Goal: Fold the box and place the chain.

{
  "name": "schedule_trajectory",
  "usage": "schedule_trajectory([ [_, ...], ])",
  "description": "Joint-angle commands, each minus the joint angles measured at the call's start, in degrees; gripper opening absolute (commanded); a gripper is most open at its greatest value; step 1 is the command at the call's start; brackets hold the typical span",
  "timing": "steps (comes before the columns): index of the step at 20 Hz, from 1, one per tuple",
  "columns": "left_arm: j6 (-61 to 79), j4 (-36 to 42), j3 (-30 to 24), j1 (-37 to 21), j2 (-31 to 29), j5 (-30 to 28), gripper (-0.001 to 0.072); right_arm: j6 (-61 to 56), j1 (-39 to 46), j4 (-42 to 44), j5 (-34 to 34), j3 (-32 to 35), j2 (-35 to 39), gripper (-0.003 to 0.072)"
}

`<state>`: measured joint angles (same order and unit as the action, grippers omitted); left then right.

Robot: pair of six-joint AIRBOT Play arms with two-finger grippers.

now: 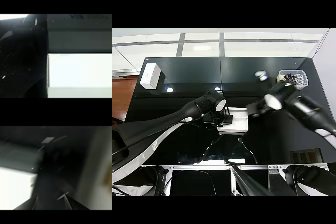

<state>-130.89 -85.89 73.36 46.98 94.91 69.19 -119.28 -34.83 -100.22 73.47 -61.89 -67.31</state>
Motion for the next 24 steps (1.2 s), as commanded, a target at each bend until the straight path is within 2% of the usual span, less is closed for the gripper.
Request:
schedule_trajectory([
  [1, 0.0, 0.0, 0.0, 0.0, 0.0, -0.2, 0.0029, 1.3, 8.1, -20.0, 2.3, -0.4, 3.8, 0.0377],
  [3, 0.0, 0.0, 0.0, 0.0, 0.0, -0.2, 0.0029, 0.6, 17.3, -19.4, -8.5, 0.1, 3.2, 0.0378],
  [4, 0.0, 0.0, 0.0, 0.0, 0.0, -0.2, 0.0029, -0.9, 21.5, -18.6, -13.7, 0.2, 2.4, 0.0436],
  [5, 0.0, 0.0, 0.0, 0.0, 0.0, -0.1, 0.0029, -1.8, 25.6, -17.5, -18.9, 0.2, 1.0, 0.0697],
  [7, 0.0, 0.0, 0.0, 0.0, 0.0, -0.2, 0.0029, -1.7, 30.9, -13.1, -26.4, -0.5, -3.0, 0.0710],
  [8, 0.0, 0.0, 0.0, 0.0, 0.0, -0.2, 0.0029, -1.5, 33.1, -10.8, -28.0, -2.5, -6.3, 0.0710],
  [10, 0.0, 0.0, 0.0, 0.0, 0.0, -0.2, 0.0029, 2.5, 36.6, -6.4, -26.5, -10.2, -14.6, 0.0709],
  [13, 0.0, 0.0, 0.0, 0.0, 0.0, -0.2, 0.0029, 8.2, 40.8, 2.8, -16.7, -25.4, -28.7, 0.0708],
  [16, 0.0, 0.0, 0.0, 0.0, 0.0, -0.2, 0.0029, 11.1, 42.7, 10.2, -12.7, -35.1, -38.3, 0.0706],
  [17, 0.0, 0.0, 0.0, 0.0, 0.0, -0.2, 0.0029, 11.4, 42.7, 11.0, -12.9, -36.6, -40.2, 0.0593],
  [18, 0.0, 0.0, 0.0, 0.0, 0.0, -0.1, 0.0029, 11.4, 42.7, 10.9, -13.4, -37.2, -41.5, 0.0541],
  [21, 0.0, 0.0, 0.0, 0.0, 0.0, 0.1, 0.0029, 11.3, 42.7, 10.8, -13.8, -37.3, -43.7, 0.0540],
  [22, 0.0, 0.0, 0.0, 0.0, 0.0, 0.1, 0.0029, 11.3, 42.7, 10.6, -13.7, -37.3, -44.2, 0.0512],
  [23, 0.0, 0.0, 0.0, 0.0, 0.0, 0.1, 0.0029, 11.3, 42.7, 10.6, -13.6, -37.3, -44.3, 0.0367],
  [24, 0.0, 0.0, 0.0, 0.0, 0.0, 0.0, 0.0029, 11.4, 42.7, 10.4, -13.6, -37.3, -44.2, 0.0254],
])
